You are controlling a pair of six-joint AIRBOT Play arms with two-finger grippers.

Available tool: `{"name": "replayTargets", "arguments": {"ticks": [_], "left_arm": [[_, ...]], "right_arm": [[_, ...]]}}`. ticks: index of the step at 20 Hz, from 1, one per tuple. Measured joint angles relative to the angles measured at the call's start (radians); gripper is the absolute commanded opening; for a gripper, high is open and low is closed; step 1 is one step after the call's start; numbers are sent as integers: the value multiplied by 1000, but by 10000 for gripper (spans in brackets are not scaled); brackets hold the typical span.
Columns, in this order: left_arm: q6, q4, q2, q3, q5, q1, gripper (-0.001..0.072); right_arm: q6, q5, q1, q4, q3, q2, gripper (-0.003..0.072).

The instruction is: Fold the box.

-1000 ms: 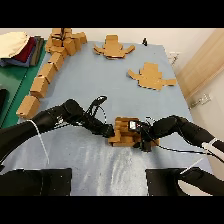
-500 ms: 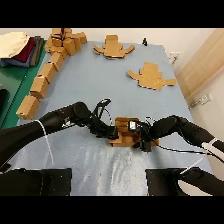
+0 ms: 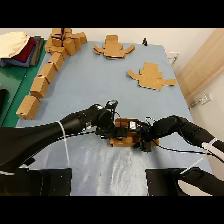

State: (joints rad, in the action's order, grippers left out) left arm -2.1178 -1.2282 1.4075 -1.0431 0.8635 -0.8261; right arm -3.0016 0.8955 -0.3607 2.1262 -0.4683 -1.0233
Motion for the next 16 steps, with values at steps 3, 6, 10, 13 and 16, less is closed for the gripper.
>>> {"name": "replayTargets", "arguments": {"ticks": [3,6,10,13,16], "left_arm": [[-91,-48,24,-65,53,-22,466],[-139,-71,33,-127,111,-30,465],[-167,-97,37,-175,200,-32,466],[-172,-134,38,-187,243,-33,466],[-173,-164,40,-191,264,-34,466]], "right_arm": [[0,1,0,1,0,0,513],[1,2,0,1,0,0,513],[0,3,-1,5,0,1,513],[0,2,0,4,0,0,513],[1,-1,0,1,0,0,513]]}}
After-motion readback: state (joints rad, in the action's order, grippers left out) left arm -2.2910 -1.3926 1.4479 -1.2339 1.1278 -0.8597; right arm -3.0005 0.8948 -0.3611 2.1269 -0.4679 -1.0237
